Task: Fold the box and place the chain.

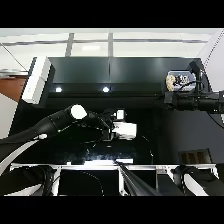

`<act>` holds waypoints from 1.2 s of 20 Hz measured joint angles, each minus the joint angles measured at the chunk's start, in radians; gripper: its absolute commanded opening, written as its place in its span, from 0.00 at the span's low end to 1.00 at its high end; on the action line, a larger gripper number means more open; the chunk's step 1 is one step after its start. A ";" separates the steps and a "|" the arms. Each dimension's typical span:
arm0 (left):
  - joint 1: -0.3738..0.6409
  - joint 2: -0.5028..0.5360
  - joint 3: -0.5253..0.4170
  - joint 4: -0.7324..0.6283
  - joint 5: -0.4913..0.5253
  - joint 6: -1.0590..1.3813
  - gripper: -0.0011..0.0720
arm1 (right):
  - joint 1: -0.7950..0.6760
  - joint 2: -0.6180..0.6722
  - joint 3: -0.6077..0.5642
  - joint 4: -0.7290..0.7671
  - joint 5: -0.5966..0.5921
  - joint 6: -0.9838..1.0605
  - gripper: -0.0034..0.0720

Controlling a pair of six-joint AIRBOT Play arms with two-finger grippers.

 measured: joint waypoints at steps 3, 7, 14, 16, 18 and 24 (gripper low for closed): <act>0.002 -0.002 0.017 0.001 0.006 -0.002 0.98 | 0.000 0.000 0.000 0.000 -0.001 0.000 0.10; 0.003 -0.007 0.030 0.016 -0.013 -0.004 0.98 | 0.000 0.000 0.000 -0.001 -0.002 0.000 0.10; 0.003 -0.033 0.033 0.071 -0.036 -0.019 0.98 | 0.000 0.000 0.000 -0.001 -0.002 0.000 0.10; 0.003 -0.040 0.034 0.076 -0.035 -0.022 0.98 | 0.000 0.000 0.000 -0.001 -0.002 0.000 0.10; 0.003 -0.045 0.036 0.079 -0.030 -0.022 0.98 | 0.000 0.000 0.000 -0.001 -0.003 0.000 0.10; 0.003 -0.084 0.040 0.076 -0.023 -0.027 0.98 | 0.000 0.000 0.000 -0.013 -0.003 0.000 0.10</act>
